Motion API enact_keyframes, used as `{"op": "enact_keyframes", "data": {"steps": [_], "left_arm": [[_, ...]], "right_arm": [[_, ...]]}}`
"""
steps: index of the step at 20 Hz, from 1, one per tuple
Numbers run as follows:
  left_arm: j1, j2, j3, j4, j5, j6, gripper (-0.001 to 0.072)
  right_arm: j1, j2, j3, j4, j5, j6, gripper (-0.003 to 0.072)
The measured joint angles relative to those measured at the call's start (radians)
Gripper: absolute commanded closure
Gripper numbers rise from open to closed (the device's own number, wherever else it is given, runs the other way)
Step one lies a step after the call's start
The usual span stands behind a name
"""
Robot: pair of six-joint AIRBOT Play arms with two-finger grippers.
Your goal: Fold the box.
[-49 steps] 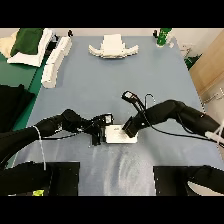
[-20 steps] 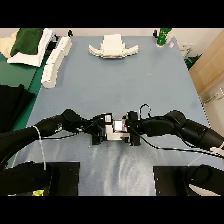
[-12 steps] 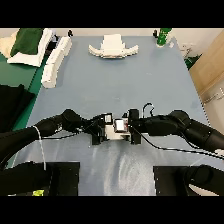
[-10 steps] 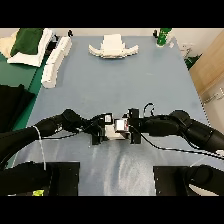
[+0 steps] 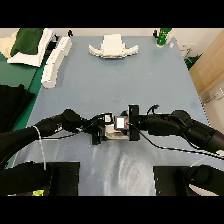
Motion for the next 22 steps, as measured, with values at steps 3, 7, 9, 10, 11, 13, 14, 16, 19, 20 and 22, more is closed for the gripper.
{"op": "enact_keyframes", "data": {"steps": [3, 7, 9, 10, 11, 13, 14, 16, 19, 20, 22], "left_arm": [[0.000, 0.000, 0.000, 0.000, 0.000, 0.000, 0.0280], [0.001, 0.000, 0.000, 0.000, -0.002, 0.002, 0.0280], [0.000, 0.000, 0.000, 0.001, -0.005, 0.003, 0.0280], [0.000, 0.000, 0.000, 0.002, -0.006, 0.003, 0.0280], [0.000, 0.000, 0.000, 0.002, -0.007, 0.003, 0.0280], [0.000, 0.000, 0.000, 0.002, -0.008, 0.003, 0.0280], [0.000, 0.000, 0.000, 0.001, -0.006, 0.003, 0.0280], [0.000, 0.000, 0.000, 0.000, -0.005, 0.003, 0.0280], [0.000, 0.000, 0.000, 0.000, -0.003, 0.002, 0.0280], [0.000, 0.000, 0.000, 0.000, -0.002, 0.002, 0.0280], [0.000, 0.000, 0.000, 0.000, -0.002, 0.002, 0.0280]], "right_arm": [[0.001, -0.022, -0.004, 0.018, -0.014, 0.000, 0.0247], [0.005, -0.044, -0.005, 0.033, -0.032, 0.000, 0.0246], [0.012, -0.048, -0.005, 0.039, -0.047, 0.000, 0.0246], [0.018, -0.049, -0.005, 0.041, -0.053, 0.000, 0.0246], [0.022, -0.050, -0.005, 0.046, -0.057, 0.000, 0.0246], [0.026, -0.050, -0.005, 0.056, -0.064, 0.000, 0.0246], [0.028, -0.051, -0.004, 0.058, -0.066, 0.000, 0.0240], [0.030, -0.048, -0.005, 0.065, -0.070, 0.000, 0.0237], [0.030, -0.029, -0.005, 0.066, -0.072, 0.004, 0.0095], [0.030, -0.017, -0.005, 0.067, -0.073, 0.011, 0.0095], [0.031, 0.011, -0.005, 0.069, -0.076, 0.035, 0.0102]]}}
